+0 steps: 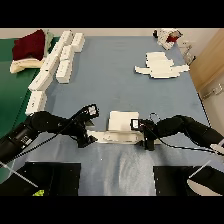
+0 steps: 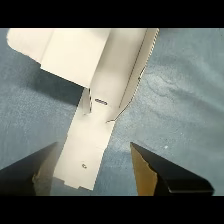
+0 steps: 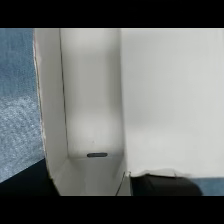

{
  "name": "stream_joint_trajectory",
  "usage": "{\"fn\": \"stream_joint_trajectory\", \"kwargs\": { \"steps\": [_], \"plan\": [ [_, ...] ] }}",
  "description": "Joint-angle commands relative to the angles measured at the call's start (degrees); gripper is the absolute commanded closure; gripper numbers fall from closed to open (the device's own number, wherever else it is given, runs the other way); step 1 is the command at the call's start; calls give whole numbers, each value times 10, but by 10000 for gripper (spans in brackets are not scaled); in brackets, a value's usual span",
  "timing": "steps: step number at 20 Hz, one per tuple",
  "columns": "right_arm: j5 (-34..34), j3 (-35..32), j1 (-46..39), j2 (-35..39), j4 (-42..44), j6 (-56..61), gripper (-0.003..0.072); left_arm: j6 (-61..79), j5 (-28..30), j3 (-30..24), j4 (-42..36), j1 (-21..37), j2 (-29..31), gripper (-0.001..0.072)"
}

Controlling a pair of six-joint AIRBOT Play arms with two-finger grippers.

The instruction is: Fold the box.

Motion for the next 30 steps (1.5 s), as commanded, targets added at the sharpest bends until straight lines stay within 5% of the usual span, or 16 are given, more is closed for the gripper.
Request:
{"fn": "stream_joint_trajectory", "kwargs": {
  "steps": [1,13,15,16,18,24,25,29,30],
  "plan": [
    [0,0,0,0,0,0,129,47,17,-4,-5,0,-33,18],
    [0,0,0,0,0,0,129,277,59,-4,-141,-12,-163,20],
    [0,0,0,0,0,0,129,303,81,-4,-160,-24,-181,185],
    [0,0,0,0,0,0,129,317,90,-4,-171,-29,-189,198],
    [0,0,0,0,0,0,129,334,91,-2,-200,-41,-200,462],
    [0,0,0,0,0,0,129,376,118,-1,-248,-71,-201,496],
    [0,0,0,0,0,0,129,376,118,-1,-249,-76,-201,602],
    [0,0,0,0,0,0,129,374,118,-1,-256,-78,-201,608],
    [0,0,0,0,0,0,129,373,117,-2,-256,-78,-202,450]
  ]
}}
